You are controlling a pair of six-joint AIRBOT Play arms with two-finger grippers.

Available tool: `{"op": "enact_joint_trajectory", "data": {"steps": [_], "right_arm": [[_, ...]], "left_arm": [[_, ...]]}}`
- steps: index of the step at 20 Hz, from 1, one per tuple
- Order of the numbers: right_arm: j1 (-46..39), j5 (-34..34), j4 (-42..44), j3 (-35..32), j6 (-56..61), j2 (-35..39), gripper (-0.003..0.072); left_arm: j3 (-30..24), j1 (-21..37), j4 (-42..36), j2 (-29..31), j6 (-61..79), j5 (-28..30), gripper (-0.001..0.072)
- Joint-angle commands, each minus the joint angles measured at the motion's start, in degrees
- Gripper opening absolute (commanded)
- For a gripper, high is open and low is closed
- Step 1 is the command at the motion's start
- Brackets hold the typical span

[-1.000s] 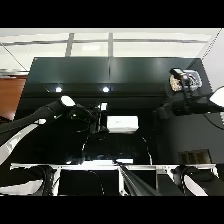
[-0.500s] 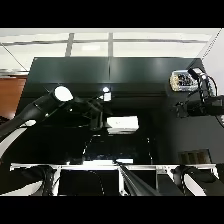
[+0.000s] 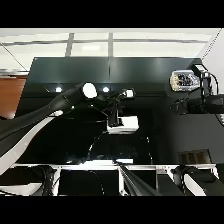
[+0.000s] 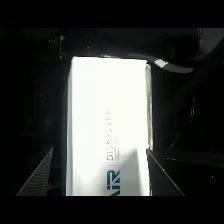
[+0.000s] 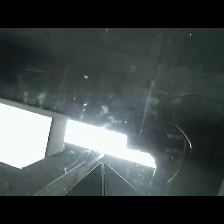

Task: Fold the box and place the chain.

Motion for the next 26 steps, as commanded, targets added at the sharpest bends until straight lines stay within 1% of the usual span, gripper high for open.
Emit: {"op": "enact_joint_trajectory", "data": {"steps": [1,3,7,9,12,16,19,20,22,24,26], "right_arm": [[0.02,-0.59,0.09,0.02,0.0,0.04,0.0026],[0.02,-0.46,0.11,0.02,0.0,0.04,0.0025],[0.02,-1.05,0.09,0.02,-0.02,0.04,0.0026],[0.02,-1.05,0.07,0.02,-0.02,0.04,0.0026],[0.02,-1.07,0.07,-0.07,0.0,0.04,0.0026],[0.02,-1.09,0.07,-0.83,0.02,0.02,0.0026],[0.02,-1.11,-0.07,-1.42,0.0,0.04,0.0026],[0.0,-1.29,-0.44,-1.62,0.0,0.04,0.0026],[0.0,-1.29,-1.55,-1.7,0.02,0.04,0.0026],[0.0,-1.25,-1.84,-1.73,0.04,0.04,0.0026],[0.0,-1.25,-1.84,-1.75,0.31,0.04,0.0026]], "left_arm": [[2.71,-0.52,-0.39,-2.49,-3.8,-3.13,0.0715],[2.86,-0.74,-0.02,-2.51,-3.78,-4.96,0.0715],[2.86,-2.25,1.07,-2.56,-3.74,-4.66,0.0715],[2.86,-3.93,4.33,-2.56,-3.74,-2.95,0.0715],[2.86,-6.84,10.34,-2.62,-3.76,1.4,0.0715],[2.86,-9.03,13.25,-4.15,-3.74,2.6,0.0715],[2.86,-9.44,19.54,-6.43,-3.8,4.85,0.0711],[2.99,-9.42,19.82,-6.36,-3.8,4.83,0.0665],[4.63,-9.29,22.43,-5.75,-4.07,2.62,0.03],[6.62,-7.26,22.86,-4.52,-4.28,0.52,0.0287],[8.37,-2.14,22.97,-2.91,-7.82,-1.01,0.0287]]}}
